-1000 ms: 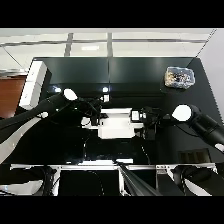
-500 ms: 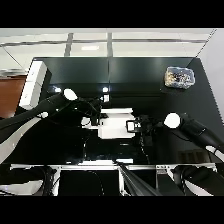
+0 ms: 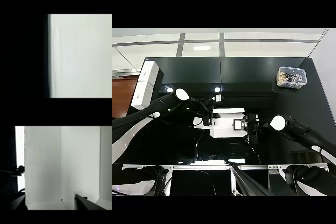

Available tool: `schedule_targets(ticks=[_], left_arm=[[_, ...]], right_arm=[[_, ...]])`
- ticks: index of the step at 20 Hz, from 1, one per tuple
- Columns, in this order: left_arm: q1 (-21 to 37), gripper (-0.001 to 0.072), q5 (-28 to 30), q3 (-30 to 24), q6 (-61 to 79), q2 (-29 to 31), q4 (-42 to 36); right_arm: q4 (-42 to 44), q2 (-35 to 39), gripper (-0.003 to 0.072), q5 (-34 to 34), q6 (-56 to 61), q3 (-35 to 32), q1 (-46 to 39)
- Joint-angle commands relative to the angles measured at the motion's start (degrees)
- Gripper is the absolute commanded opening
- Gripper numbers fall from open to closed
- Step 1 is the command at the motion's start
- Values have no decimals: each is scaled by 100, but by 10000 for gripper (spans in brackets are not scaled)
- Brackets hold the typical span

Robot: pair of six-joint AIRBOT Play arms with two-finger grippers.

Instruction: Fold the box and place the chain.

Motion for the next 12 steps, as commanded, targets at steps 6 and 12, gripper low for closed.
schedule_targets(ticks=[6, 12], left_arm=[[0, 25, -13, 4, 2, -4, 0], [0, 25, -11, 4, 2, -4, 0]], right_arm=[[92, 463, 702, -170, 437, -2, -422], [94, 468, 702, -599, 48, 9, -420]])
